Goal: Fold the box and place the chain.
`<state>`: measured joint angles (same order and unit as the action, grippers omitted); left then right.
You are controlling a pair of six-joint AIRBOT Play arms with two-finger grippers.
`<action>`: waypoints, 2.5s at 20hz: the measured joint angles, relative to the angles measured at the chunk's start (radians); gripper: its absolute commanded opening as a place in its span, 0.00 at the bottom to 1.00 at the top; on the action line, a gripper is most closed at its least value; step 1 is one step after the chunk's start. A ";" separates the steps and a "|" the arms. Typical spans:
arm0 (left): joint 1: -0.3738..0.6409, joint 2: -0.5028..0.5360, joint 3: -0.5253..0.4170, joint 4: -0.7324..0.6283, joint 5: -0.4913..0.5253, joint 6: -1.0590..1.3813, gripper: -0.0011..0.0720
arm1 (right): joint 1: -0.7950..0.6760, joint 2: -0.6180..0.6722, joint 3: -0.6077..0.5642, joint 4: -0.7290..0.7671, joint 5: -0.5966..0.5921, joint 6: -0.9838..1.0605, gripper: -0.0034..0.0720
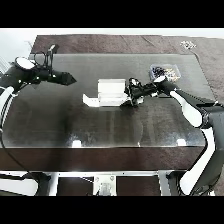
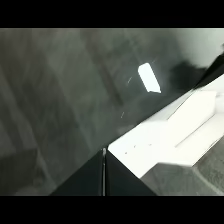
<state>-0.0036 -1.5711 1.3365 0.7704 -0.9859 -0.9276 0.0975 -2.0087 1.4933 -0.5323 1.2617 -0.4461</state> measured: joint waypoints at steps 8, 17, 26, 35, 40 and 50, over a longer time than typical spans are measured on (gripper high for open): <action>-0.011 0.006 -0.122 0.053 -0.011 -0.179 0.04 | 0.000 0.000 0.000 0.000 0.000 0.000 0.82; -0.013 0.003 -0.250 -0.060 0.045 -0.245 0.04 | 0.000 0.000 0.000 0.000 0.000 0.000 0.82; -0.089 -0.054 -0.276 -0.116 0.137 -0.272 0.04 | 0.000 0.000 0.000 0.000 0.000 0.000 0.82; -0.130 -0.079 -0.277 -0.179 0.176 -0.271 0.04 | 0.000 0.000 0.000 0.000 0.000 0.000 0.82; -0.157 -0.080 -0.277 -0.246 0.205 -0.234 0.05 | 0.000 0.000 0.000 0.000 0.000 0.000 0.82; -0.166 -0.080 -0.223 -0.342 0.166 -0.161 0.28 | 0.000 0.000 0.000 0.000 0.000 0.000 0.82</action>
<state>-0.1692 -1.6512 1.1137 0.4282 -0.8204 -1.0882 0.0975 -2.0087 1.4929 -0.5323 1.2613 -0.4465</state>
